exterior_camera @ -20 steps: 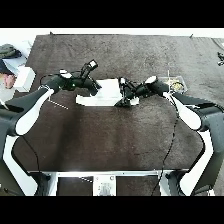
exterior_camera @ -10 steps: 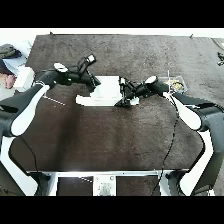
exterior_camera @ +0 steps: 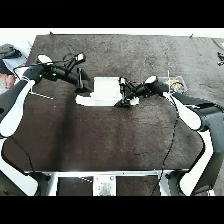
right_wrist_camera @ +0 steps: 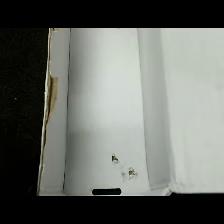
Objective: Fold the box and place the chain.
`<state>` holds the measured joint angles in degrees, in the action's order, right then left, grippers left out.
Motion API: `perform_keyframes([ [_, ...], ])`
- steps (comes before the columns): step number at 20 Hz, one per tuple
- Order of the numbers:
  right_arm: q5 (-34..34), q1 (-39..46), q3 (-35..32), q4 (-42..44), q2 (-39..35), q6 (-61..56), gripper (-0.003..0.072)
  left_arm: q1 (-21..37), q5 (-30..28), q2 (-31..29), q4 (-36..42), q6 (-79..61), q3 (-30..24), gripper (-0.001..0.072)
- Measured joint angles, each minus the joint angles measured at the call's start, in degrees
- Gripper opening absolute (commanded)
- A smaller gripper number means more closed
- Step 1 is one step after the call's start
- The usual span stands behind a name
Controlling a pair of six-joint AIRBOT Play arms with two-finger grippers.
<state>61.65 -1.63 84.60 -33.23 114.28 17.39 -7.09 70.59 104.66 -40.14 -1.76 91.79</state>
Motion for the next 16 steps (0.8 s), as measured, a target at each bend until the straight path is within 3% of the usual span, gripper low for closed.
perform_keyframes([
  [5, 0.0, 0.0, 0.0, 0.0, 0.0, 0.0, 0.0395, 0.3, -1.3, -0.1, -5.8, -3.6, -3.6, 0.0664],
  [16, 0.0, 0.0, 0.0, 0.0, 0.0, -0.1, 0.0394, -3.7, -10.5, 0.5, -7.7, -5.6, -9.0, 0.0663],
])
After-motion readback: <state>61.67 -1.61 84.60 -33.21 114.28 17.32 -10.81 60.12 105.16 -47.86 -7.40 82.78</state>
